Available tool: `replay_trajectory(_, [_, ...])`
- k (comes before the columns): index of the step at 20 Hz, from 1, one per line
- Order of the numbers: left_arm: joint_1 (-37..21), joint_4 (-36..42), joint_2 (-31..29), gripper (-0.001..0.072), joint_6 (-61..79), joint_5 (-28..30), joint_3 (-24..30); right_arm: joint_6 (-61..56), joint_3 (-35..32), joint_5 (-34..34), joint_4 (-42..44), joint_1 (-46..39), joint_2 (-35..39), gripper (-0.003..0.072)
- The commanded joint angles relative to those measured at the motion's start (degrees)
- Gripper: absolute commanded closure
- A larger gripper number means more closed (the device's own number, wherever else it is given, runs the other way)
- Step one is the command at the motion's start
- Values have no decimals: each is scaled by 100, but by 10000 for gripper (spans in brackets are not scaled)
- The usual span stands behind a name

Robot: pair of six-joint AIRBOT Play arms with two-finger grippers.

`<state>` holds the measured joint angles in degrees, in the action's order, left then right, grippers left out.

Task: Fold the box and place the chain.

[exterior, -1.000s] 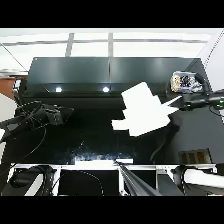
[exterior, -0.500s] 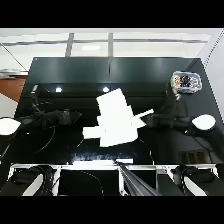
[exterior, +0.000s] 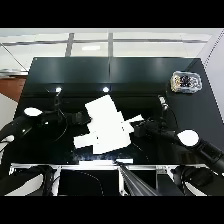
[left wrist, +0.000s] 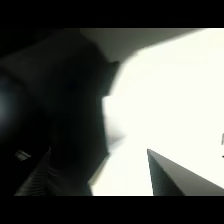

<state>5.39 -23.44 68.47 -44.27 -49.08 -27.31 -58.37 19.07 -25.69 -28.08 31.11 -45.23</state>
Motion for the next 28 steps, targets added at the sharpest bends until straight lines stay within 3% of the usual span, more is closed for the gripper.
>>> replay_trajectory(1, [4, 931, 734, 28, 1808, -693, -168, -33, -15, 136, -7, 98, 11, 644])
replay_trajectory(6, [4, 695, 1829, 29, 2785, -2573, -826, -33, -15, 155, -4, 96, 11, 644])
replay_trajectory(12, [181, 483, 2015, 139, 3569, -2839, -1019, -33, -15, 155, -7, 96, 11, 644])
replay_trajectory(13, [267, 282, 2015, 226, 3600, -2850, -1069, -33, -15, 155, -9, 96, 11, 644])
replay_trajectory(16, [501, -92, 2015, 248, 3598, -2780, -1211, -33, -15, 153, -55, 96, 11, 644])
replay_trajectory(18, [542, -146, 2015, 354, 3598, -2793, -1294, -33, -15, 151, -70, 96, 11, 644])
replay_trajectory(21, [518, -407, 2015, 361, 3545, -2796, -1333, -33, -15, 151, -70, 96, 11, 644])
replay_trajectory(23, [518, -562, 2015, 548, 3484, -2787, -1333, -33, -15, 151, -79, 96, 11, 644])
replay_trajectory(26, [518, -573, 2013, 679, 3484, -2789, -1333, -31, -15, 146, -94, 96, 11, 643])
replay_trajectory(27, [518, -566, 2013, 680, 3484, -2787, -1333, -33, -15, 96, -96, 94, 11, 428])
replay_trajectory(28, [518, -566, 2013, 681, 3484, -2789, -1333, -33, -13, 4, -136, 63, 17, 35])
